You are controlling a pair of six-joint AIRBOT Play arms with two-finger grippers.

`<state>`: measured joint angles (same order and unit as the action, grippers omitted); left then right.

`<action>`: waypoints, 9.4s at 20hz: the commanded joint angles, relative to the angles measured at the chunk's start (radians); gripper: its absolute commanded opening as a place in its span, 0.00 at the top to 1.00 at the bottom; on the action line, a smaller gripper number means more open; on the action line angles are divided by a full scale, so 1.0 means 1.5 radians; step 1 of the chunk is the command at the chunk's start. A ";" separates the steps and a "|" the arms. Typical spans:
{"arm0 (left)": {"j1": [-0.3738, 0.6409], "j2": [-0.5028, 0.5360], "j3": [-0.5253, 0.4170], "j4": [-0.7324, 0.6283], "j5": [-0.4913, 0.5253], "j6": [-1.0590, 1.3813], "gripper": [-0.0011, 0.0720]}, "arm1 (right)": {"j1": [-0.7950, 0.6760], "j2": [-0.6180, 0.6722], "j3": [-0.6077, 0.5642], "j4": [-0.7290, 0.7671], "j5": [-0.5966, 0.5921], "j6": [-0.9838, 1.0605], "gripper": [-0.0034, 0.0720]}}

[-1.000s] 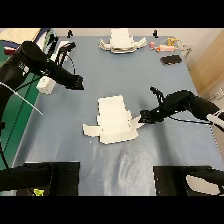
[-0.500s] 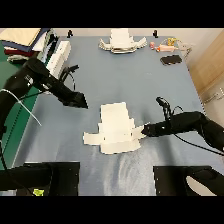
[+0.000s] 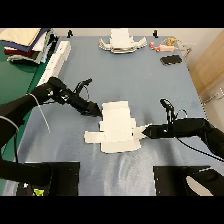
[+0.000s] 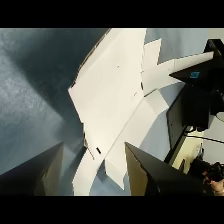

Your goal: Fold the box.

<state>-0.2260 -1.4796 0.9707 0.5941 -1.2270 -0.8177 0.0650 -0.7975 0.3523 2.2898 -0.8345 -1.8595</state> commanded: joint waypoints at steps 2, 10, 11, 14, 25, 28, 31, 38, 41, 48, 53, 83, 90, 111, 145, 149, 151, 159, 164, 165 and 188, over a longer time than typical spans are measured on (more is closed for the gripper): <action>-0.037 -0.091 0.066 -0.028 0.008 0.024 0.20 | 0.010 0.003 -0.002 0.003 0.003 -0.001 0.95; -0.056 -0.138 0.128 -0.022 -0.106 0.062 0.46 | 0.062 -0.001 -0.002 0.000 0.040 0.001 0.95; -0.056 -0.139 0.128 -0.022 -0.131 0.062 0.46 | 0.062 -0.001 -0.002 0.000 0.043 0.001 0.95; -0.056 -0.138 0.128 -0.019 -0.173 0.070 0.46 | 0.062 -0.001 -0.002 0.000 0.051 0.004 0.95; -0.057 -0.138 0.128 -0.003 -0.152 0.116 0.97 | 0.061 -0.001 -0.001 -0.050 0.057 0.007 0.69; -0.057 -0.137 0.140 -0.005 -0.136 0.187 0.97 | 0.061 -0.001 0.009 -0.144 0.058 0.013 0.69; -0.067 -0.097 0.141 -0.004 -0.115 0.323 0.97 | 0.060 -0.001 0.038 -0.261 0.058 0.084 0.60; -0.130 0.093 0.020 0.058 0.081 0.442 0.98 | 0.060 -0.001 0.144 -0.354 0.062 0.230 0.36; -0.154 0.177 -0.067 0.058 0.159 0.478 0.98 | 0.060 -0.001 0.152 -0.352 0.067 0.248 0.36; -0.252 0.266 -0.185 0.105 0.315 0.483 0.97 | 0.060 -0.001 0.152 -0.346 0.068 0.269 0.36; -0.289 0.266 -0.187 0.134 0.335 0.427 0.97 | 0.060 -0.001 0.152 -0.332 0.067 0.269 0.36; -0.465 0.319 -0.237 0.298 0.522 0.285 0.97 | 0.060 -0.001 0.138 -0.321 0.055 0.269 0.36; -0.464 0.318 -0.251 0.293 0.489 0.276 0.97 | 0.060 -0.001 0.138 -0.317 0.055 0.269 0.36; -0.463 0.319 -0.249 0.293 0.474 0.201 0.97 | 0.061 0.000 0.139 -0.275 -0.053 0.251 0.95; -0.463 0.318 -0.223 0.265 0.427 0.226 0.97 | 0.368 0.174 0.102 -0.412 -0.204 0.164 0.95; -0.463 0.318 -0.223 0.265 0.429 0.255 0.97 | 0.368 0.174 0.093 -0.408 -0.198 0.160 0.95; -0.463 0.318 -0.223 0.265 0.429 0.255 0.97 | 0.384 0.175 0.089 -0.400 -0.193 0.137 0.95; -0.464 0.318 -0.223 0.265 0.428 0.253 0.97 | 0.480 0.111 0.068 -0.386 -0.106 -0.066 0.17; -0.464 0.318 -0.223 0.265 0.427 0.253 0.97 | 0.507 -0.005 0.068 -0.387 -0.075 -0.128 0.17; -0.464 0.318 -0.223 0.265 0.428 0.253 0.97 | 0.511 -0.025 0.068 -0.387 -0.055 -0.127 0.17; -0.464 0.318 -0.223 0.265 0.428 0.253 0.97 | 0.507 0.038 0.082 -0.619 -0.010 0.305 0.08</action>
<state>-0.9218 -1.0031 0.6350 0.9909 -0.5858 -0.4377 0.8288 -0.7395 0.4747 1.3853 -0.8482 -1.4277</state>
